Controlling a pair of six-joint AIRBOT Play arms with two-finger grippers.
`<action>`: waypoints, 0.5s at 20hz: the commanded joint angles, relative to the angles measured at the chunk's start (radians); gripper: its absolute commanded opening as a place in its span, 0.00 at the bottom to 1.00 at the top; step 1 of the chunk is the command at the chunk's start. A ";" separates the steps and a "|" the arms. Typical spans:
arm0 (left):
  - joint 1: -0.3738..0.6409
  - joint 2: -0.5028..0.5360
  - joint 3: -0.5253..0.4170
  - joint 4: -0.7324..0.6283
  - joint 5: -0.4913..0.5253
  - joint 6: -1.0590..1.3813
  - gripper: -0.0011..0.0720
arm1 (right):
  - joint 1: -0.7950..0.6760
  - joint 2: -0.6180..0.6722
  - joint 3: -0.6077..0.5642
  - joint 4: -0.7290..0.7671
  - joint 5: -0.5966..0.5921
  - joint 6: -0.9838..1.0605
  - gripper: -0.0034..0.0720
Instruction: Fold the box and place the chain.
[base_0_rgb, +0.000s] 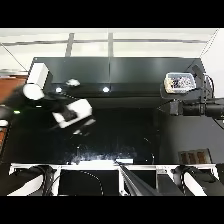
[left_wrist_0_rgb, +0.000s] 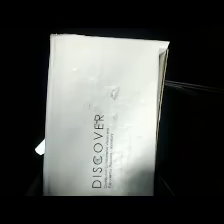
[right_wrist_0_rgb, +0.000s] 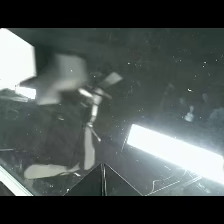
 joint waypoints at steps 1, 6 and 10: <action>0.393 0.023 -0.036 0.088 0.038 -0.143 0.42 | 0.000 0.001 0.000 0.000 -0.020 0.000 0.06; 0.629 0.006 -0.018 0.046 0.245 -0.151 0.42 | 0.000 0.001 0.000 0.001 -0.034 0.001 0.06; 0.573 -0.100 0.076 0.040 0.291 -0.100 0.42 | 0.002 0.001 -0.001 0.001 -0.033 0.013 0.06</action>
